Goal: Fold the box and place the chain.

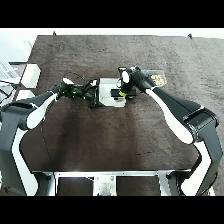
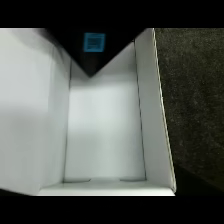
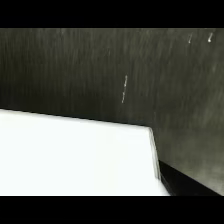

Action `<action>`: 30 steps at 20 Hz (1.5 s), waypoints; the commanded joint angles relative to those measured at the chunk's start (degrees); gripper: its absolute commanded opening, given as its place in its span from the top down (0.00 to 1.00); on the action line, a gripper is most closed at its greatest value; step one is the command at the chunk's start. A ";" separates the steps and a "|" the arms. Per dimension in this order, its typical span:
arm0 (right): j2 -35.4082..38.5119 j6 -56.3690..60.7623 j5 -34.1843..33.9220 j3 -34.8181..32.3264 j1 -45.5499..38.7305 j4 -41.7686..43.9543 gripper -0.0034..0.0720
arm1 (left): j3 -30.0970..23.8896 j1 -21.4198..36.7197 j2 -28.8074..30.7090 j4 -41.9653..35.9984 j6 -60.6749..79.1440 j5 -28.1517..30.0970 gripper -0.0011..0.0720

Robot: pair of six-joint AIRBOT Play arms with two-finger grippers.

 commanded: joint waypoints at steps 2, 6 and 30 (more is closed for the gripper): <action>0.66 -0.20 -0.28 1.42 -0.07 -0.85 0.19 | -0.02 0.02 0.00 0.00 0.00 -0.07 0.46; 1.75 -1.95 1.64 1.55 -0.09 -0.87 0.19 | -0.02 0.02 0.00 0.00 0.00 -0.07 0.46; 11.10 -22.38 -13.05 -3.08 -19.56 4.11 0.37 | -0.02 0.02 0.00 0.00 -0.02 -0.07 0.46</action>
